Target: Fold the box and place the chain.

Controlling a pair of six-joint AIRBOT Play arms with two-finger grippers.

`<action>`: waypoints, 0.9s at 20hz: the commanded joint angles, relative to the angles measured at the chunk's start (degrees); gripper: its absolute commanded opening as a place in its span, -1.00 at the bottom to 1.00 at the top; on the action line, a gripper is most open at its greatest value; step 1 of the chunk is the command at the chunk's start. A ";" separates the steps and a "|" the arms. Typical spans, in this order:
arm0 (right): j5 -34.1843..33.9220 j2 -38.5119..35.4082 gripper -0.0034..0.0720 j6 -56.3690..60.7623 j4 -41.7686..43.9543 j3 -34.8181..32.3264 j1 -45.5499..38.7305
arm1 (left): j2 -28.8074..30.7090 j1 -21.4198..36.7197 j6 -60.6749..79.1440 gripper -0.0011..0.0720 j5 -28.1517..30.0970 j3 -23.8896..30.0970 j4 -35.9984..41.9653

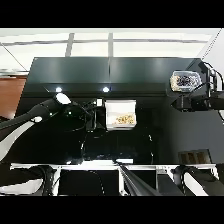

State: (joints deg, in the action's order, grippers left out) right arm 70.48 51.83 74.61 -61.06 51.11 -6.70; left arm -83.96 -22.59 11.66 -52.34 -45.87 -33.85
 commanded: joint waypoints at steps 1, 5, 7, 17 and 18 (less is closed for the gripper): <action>0.02 -0.02 -0.23 0.02 0.11 0.00 0.04 | -0.90 -1.84 -1.79 1.00 2.45 -0.24 0.39; 0.00 -0.02 -0.23 0.00 0.15 -0.02 0.04 | -0.98 -2.38 -2.08 1.00 3.96 -0.44 1.70; 0.00 -0.02 -0.23 0.00 0.15 0.00 0.04 | -1.03 -2.29 -2.08 1.00 4.09 -0.44 1.53; -0.04 0.00 -0.23 -0.07 0.20 -0.02 0.04 | -1.81 -4.26 -1.49 0.98 4.35 -3.19 1.49; -0.15 0.00 -0.23 -0.37 0.20 -0.07 0.13 | -1.95 -4.44 -1.51 0.92 4.31 -3.19 1.46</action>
